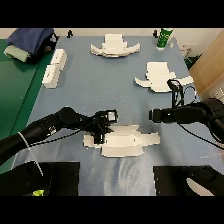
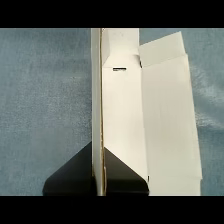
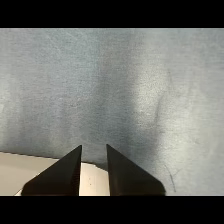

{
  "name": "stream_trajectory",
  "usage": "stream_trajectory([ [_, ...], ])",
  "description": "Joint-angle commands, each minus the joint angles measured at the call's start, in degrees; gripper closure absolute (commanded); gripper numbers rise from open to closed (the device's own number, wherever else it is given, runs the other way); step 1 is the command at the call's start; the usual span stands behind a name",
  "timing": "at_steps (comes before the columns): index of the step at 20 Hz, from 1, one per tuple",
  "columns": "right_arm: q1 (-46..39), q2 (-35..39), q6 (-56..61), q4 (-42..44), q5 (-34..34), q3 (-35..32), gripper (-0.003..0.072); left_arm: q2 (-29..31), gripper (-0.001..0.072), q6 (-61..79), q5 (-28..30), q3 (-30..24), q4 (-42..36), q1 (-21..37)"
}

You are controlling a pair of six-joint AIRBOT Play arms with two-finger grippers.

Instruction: Fold the box.

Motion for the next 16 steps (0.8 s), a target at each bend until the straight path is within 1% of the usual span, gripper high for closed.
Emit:
stream_trajectory([
  [1,0.04,-0.04,0.00,0.00,0.07,-0.04,0.0441,-0.31,0.0696,-0.24,-0.66,0.04,0.17,0.02],
  [3,0.04,-0.04,0.00,0.00,0.02,-0.04,0.0442,-0.31,0.0696,-0.68,-0.66,0.04,0.20,0.02],
  [5,0.04,-0.04,0.00,0.02,-0.09,-0.04,0.0467,-0.31,0.0696,-0.68,-0.66,0.02,0.22,0.02],
  [13,0.04,-0.04,-0.02,0.87,-1.16,-0.04,0.0467,-2.71,0.0695,-2.58,-0.72,-0.02,0.22,0.02],
  [16,0.04,-0.04,0.00,0.85,-1.44,-0.04,0.0467,-2.71,0.0696,-2.60,-3.13,-0.02,0.22,0.02],
])
